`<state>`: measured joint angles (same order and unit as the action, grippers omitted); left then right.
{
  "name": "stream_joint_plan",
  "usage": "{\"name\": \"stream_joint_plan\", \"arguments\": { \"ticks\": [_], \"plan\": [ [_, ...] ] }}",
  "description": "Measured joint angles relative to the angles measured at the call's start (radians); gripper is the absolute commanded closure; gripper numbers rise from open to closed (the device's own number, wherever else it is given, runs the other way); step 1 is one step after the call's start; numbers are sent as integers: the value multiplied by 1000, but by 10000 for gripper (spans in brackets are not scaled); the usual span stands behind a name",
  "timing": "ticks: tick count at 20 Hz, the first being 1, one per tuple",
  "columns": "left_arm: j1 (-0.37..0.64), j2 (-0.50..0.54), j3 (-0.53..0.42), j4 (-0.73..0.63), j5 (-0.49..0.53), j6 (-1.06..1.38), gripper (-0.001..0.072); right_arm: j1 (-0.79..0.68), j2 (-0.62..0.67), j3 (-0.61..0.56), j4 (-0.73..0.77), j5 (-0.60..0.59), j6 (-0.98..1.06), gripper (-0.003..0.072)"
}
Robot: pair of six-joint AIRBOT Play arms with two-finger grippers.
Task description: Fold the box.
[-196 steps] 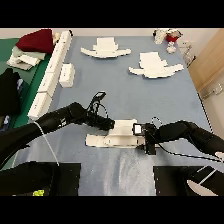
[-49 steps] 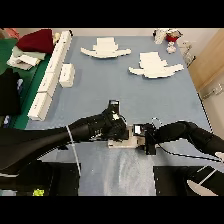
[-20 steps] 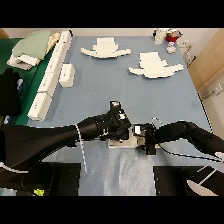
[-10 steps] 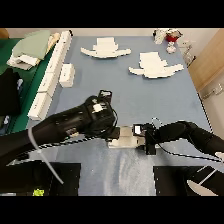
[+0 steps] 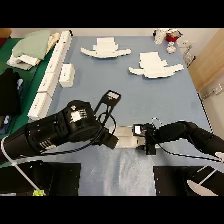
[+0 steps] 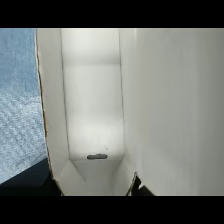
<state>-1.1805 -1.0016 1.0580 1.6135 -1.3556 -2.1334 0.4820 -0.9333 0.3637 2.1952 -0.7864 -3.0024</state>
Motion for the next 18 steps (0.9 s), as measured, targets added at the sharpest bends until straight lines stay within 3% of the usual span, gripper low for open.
{"name": "stream_joint_plan", "arguments": {
  "ticks": [4, 5, 6, 7, 13, 18],
  "plan": [
    [50, 92, -140, -110, 127, 342, 697, 0, 0, 0, 0, 0, 0, 140],
    [92, 119, -182, -150, 154, 458, 625, 0, 0, 0, 0, 0, 0, 140],
    [147, 148, -227, -201, 181, 595, 227, 0, 0, 0, 0, 0, 0, 141],
    [209, 169, -269, -253, 201, 736, 23, 0, 0, 0, 0, 0, 0, 140],
    [534, 183, -443, -560, 353, 1521, 21, 0, 0, 0, 0, 0, 0, 140],
    [627, 92, -517, -792, 468, 1966, 21, 0, 0, 0, 0, 0, 0, 140]
  ]
}}
